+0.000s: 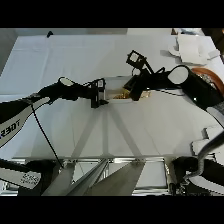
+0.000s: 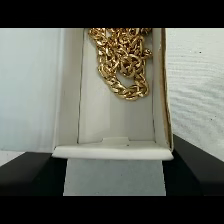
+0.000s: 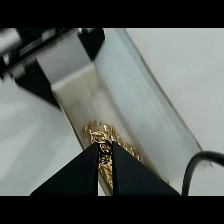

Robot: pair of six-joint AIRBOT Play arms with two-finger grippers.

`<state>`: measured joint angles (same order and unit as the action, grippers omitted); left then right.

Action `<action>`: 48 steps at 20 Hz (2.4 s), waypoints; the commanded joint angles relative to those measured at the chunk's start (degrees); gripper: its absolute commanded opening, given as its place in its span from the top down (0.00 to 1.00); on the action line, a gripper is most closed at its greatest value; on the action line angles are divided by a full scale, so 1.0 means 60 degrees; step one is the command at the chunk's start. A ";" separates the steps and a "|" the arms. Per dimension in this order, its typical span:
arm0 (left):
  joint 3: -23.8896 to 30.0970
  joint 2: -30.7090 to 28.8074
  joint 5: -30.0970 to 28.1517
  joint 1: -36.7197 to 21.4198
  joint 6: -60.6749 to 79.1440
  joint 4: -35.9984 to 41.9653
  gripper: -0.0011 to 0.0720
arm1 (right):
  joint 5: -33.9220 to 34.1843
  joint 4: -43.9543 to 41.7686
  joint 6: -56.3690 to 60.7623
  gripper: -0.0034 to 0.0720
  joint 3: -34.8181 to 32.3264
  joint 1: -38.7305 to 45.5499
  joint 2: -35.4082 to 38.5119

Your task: Fold the box and place the chain.

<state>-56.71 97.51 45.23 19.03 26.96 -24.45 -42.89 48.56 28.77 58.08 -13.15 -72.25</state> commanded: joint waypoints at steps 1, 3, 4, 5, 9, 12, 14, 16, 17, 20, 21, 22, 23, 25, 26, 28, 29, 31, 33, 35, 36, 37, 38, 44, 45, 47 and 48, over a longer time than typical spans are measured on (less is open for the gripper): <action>0.0004 0.0004 0.0000 0.0000 0.0004 0.0000 0.63 | 0.1530 -0.0663 0.0317 0.94 0.0011 -0.0889 -0.0095; 0.0004 0.0004 0.0000 0.0000 0.0004 0.0000 0.63 | 0.1836 -0.0539 0.0459 0.94 0.0011 -0.0951 -0.0466; 0.0004 0.0004 0.0000 0.0000 0.0004 0.0000 0.63 | 0.1920 -0.0215 0.0852 0.94 0.0011 -0.0918 -0.0729; 0.0004 0.0004 0.0000 0.0000 0.0004 0.0000 0.63 | 0.1927 0.0240 0.1406 0.94 0.0011 -0.0900 -0.0987; 0.0004 0.0004 0.0000 0.0000 0.0004 0.0000 0.63 | 0.1158 0.1960 0.2157 0.51 0.0011 -0.0900 -0.1311; 0.0004 0.0004 0.0000 0.0000 0.0004 0.0000 0.63 | 0.0579 0.2025 0.1344 0.45 0.0007 -0.0492 -0.0612; 0.0004 0.0004 0.0000 0.0000 0.0004 0.0000 0.63 | 0.0098 0.1993 0.0747 0.42 0.0007 0.0087 0.0080; 0.0004 0.0004 0.0000 0.0000 0.0004 0.0000 0.63 | -0.0780 0.2000 -0.0138 0.40 0.0007 0.0823 0.0579; 0.0004 0.0004 0.0000 0.0000 0.0004 0.0000 0.63 | -0.1235 0.2004 -0.0557 0.41 0.0007 0.1260 0.0630; 0.0004 0.0004 0.0000 0.0000 0.0004 0.0000 0.63 | -0.1789 0.1971 -0.1683 0.41 -0.0044 0.2222 0.0321; 0.0004 0.0004 0.0000 0.0000 0.0004 0.0000 0.63 | -0.1752 0.1916 -0.2262 0.40 -0.0044 0.2379 0.0051; 0.0004 0.0004 0.0000 0.0000 0.0004 0.0000 0.63 | -0.1730 0.1872 -0.2983 0.34 -0.0040 0.2433 -0.0284; 0.0004 0.0004 -0.0004 0.0000 0.0004 0.0000 0.63 | -0.1734 0.1847 -0.3872 0.24 -0.0040 0.2430 -0.0721; 0.0004 0.0004 0.0000 0.0000 0.0004 0.0000 0.63 | -0.1698 0.1614 -0.5122 0.23 -0.0040 0.2430 -0.1577; 0.0004 0.0004 0.0000 0.0000 0.0004 0.0000 0.63 | -0.1668 0.1486 -0.5548 0.23 -0.0040 0.2430 -0.2007; 0.0004 0.0004 0.0000 0.0000 0.0004 0.0000 0.63 | -0.1479 0.1035 -0.5632 0.23 -0.0040 0.2430 -0.2648; 0.0004 0.0004 0.0000 0.0000 0.0004 0.0000 0.63 | -0.1392 0.0743 -0.5635 0.23 -0.0036 0.2430 -0.2871; 0.0004 0.0004 0.0000 0.0000 0.0004 0.0000 0.63 | -0.1042 0.0211 -0.5635 0.23 -0.0036 0.2404 -0.3155; 0.0004 0.0004 -0.0004 0.0000 0.0004 0.0000 0.63 | -0.0306 0.0142 -0.5610 0.24 -0.0036 0.2240 -0.3249; 0.0004 0.0004 0.0000 0.0000 0.0004 0.0000 0.63 | 0.0430 0.0062 -0.5402 0.25 -0.0033 0.2080 -0.3271; 0.0004 0.0004 0.0000 0.0000 0.0004 0.0000 0.63 | 0.0579 0.0069 -0.5093 0.30 0.0000 0.2007 -0.3315; 0.0004 0.0004 0.0000 0.0000 0.0004 0.0000 0.63 | 0.0586 0.0076 -0.4830 0.37 0.0022 0.1945 -0.3377; 0.0004 0.0004 0.0000 0.0000 0.0004 0.0000 0.63 | 0.0572 0.0080 -0.4754 0.38 0.0025 0.1891 -0.3442; 0.0004 0.0004 0.0000 0.0000 0.0004 0.0000 0.63 | 0.0550 0.1024 -0.2787 0.87 0.0022 0.1767 -0.3727; 0.0004 0.0004 0.0000 0.0000 0.0004 0.0000 0.63 | 0.0525 0.1279 -0.2503 0.94 0.0025 0.1767 -0.3712; 0.0004 0.0004 0.0000 0.0000 0.0004 0.0000 0.63 | 0.0346 0.1475 -0.2055 0.94 0.0025 0.1767 -0.3610; 0.0004 0.0004 0.0000 0.0000 0.0004 0.0000 0.63 | 0.0262 0.1472 -0.1974 0.94 0.0025 0.1767 -0.3504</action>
<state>-56.71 97.51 45.23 19.03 26.96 -24.43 -40.40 54.59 12.40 58.26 -2.50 -93.91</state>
